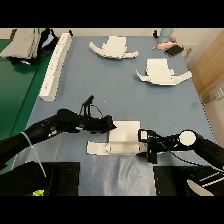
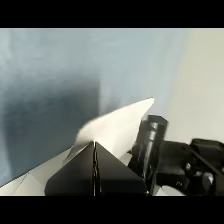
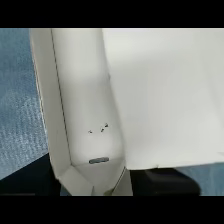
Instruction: Fold the box.
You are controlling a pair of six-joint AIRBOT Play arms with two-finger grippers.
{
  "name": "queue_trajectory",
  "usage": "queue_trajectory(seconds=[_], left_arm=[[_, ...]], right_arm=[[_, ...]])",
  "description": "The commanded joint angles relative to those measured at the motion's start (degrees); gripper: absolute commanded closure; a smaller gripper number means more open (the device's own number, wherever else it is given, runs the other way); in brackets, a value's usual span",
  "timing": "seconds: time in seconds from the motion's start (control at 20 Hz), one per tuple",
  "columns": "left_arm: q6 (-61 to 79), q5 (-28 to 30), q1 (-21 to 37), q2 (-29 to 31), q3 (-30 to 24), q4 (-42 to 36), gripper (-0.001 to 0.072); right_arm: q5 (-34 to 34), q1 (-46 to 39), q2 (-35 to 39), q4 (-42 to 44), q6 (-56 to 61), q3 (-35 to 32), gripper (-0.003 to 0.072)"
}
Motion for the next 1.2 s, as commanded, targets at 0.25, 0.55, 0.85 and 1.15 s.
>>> queue_trajectory(seconds=[0.25,0.55,0.85,1.15], left_arm=[[5.0,-12.9,2.7,27.3,0.2,42.5,0.0693],[23.6,-15.0,2.5,34.4,0.2,43.8,0.0142],[55.4,-14.0,5.4,32.3,-9.6,24.5,0.0031],[70.4,-9.0,2.6,22.2,-13.4,17.3,0.0030]], right_arm=[[0.1,0.0,0.0,0.2,0.1,0.0,0.0178],[0.1,0.0,0.1,0.2,0.1,0.0,0.0177],[0.1,0.0,0.0,0.2,0.1,0.0,0.0178],[0.1,0.0,0.0,0.2,0.1,0.0,0.0178]])
